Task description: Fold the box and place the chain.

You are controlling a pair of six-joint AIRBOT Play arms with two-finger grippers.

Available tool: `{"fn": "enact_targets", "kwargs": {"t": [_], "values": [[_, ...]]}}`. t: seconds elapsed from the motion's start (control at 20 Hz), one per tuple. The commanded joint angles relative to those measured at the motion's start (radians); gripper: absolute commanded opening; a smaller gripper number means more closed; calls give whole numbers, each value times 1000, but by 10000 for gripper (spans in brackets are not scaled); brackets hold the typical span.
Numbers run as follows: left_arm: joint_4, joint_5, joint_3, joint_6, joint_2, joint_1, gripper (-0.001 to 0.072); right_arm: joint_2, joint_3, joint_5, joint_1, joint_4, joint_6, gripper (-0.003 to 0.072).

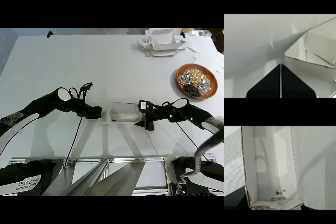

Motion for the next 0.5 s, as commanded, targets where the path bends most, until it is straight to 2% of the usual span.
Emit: {"fn": "enact_targets", "kwargs": {"t": [0.0,0.15,0.45], "values": [[-30,12,0,21,-3,-12,7,1,0,0,0,0,0,459],[-29,16,0,21,2,-12,7,1,0,0,0,0,0,459],[-32,53,1,21,79,-51,18,1,0,0,0,0,0,459]]}}
